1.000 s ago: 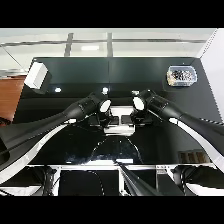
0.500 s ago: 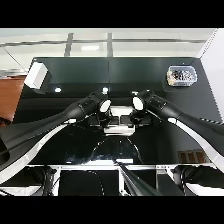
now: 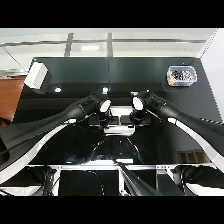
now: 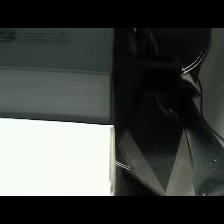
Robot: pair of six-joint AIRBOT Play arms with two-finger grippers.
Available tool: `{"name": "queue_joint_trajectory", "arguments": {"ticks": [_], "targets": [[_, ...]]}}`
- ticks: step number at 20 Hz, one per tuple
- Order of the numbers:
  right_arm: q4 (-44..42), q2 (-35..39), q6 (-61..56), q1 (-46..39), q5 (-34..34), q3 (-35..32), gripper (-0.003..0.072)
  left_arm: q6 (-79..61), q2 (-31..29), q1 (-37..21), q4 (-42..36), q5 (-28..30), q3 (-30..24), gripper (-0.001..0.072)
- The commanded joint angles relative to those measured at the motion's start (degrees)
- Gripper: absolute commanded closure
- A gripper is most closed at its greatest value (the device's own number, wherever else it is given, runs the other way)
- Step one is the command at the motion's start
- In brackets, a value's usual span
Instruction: Fold the box and place the chain.
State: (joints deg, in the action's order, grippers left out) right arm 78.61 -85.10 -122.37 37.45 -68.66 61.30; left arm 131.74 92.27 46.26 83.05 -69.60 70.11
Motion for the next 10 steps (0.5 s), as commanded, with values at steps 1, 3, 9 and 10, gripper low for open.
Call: {"name": "queue_joint_trajectory", "arguments": {"ticks": [1,3,9,10], "targets": [[2.3,2.7,0.2,0.0,-0.4,0.4,0.0418,0.0,0.0,0.0,0.0,0.1,0.0,0.0684],[2.5,5.9,2.9,0.0,-1.4,1.1,0.0418,0.0,0.0,0.0,0.0,0.1,0.0,0.0684],[13.4,22.0,8.2,-4.1,-1.6,3.3,0.0419,0.1,0.0,-0.2,0.5,0.2,0.0,0.0684],[21.0,24.0,8.2,-5.7,-0.9,3.3,0.0419,0.1,0.0,-0.2,0.5,0.3,0.1,0.0684]]}}
